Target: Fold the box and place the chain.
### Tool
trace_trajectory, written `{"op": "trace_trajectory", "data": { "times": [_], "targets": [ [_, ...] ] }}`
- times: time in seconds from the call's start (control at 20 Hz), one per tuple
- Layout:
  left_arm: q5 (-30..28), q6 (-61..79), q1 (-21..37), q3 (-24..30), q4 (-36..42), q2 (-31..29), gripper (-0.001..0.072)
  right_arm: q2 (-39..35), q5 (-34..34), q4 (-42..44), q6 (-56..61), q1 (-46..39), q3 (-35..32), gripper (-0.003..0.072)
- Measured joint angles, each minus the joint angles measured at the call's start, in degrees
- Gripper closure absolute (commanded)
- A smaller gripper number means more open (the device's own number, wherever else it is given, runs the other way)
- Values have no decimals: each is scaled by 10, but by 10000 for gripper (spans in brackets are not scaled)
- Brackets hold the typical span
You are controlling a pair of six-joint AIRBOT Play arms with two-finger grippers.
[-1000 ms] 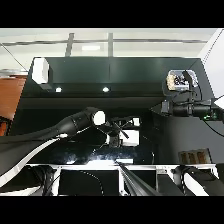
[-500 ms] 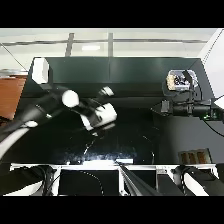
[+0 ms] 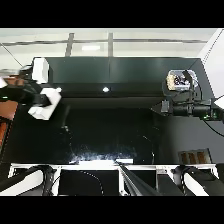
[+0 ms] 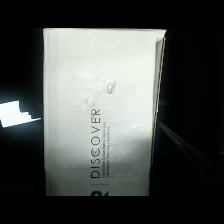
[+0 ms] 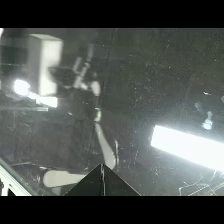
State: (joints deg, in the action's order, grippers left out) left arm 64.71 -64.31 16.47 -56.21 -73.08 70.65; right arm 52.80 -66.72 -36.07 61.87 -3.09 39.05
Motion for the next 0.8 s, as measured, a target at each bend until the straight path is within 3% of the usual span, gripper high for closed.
{"op": "trace_trajectory", "data": {
  "times": [0.1, 0.25, 0.45, 0.8],
  "targets": [
    [-27, 3, 54, 0, 0, 8, 360, 0, 2, 0, 0, 0, 0, 659],
    [-92, 17, 90, -2, 0, 35, 359, 0, 3, 0, 5, 0, 0, 659],
    [-163, 24, 86, -32, 1, 101, 359, 0, 8, 0, 23, 0, 0, 658],
    [-179, 26, 57, -132, 1, 194, 359, 0, 19, -2, 39, 0, 0, 658]
  ]
}}
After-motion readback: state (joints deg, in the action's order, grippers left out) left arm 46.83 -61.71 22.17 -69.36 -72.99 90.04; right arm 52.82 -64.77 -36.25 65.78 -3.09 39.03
